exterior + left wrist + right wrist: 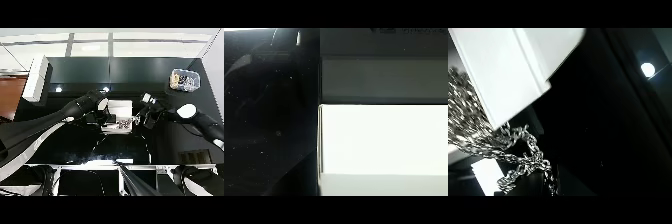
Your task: Fold the box and place the chain.
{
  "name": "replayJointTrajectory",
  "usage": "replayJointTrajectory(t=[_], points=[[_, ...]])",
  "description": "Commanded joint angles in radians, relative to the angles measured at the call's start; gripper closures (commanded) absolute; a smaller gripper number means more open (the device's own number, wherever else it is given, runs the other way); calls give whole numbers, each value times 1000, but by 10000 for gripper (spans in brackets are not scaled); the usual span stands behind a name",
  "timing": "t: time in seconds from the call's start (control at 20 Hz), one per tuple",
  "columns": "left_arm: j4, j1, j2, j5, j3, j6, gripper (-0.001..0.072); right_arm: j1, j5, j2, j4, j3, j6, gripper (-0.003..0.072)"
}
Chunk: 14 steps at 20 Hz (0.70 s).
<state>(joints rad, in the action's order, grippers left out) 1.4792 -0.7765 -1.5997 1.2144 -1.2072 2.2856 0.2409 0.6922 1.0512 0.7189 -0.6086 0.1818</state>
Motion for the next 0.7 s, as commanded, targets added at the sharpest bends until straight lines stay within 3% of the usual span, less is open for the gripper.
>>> replayJointTrajectory(t=[0.0,0.15,0.25,0.65], points=[[0,0,0,-1,-1,0,678,-36,276,-126,79,-115,288,674],[0,0,0,-1,-1,0,677,-35,442,-159,60,-288,428,674],[0,0,0,-1,-1,0,678,-35,489,-159,32,-394,519,674],[0,0,0,-1,-1,0,677,-35,473,-159,-279,-617,612,674]])
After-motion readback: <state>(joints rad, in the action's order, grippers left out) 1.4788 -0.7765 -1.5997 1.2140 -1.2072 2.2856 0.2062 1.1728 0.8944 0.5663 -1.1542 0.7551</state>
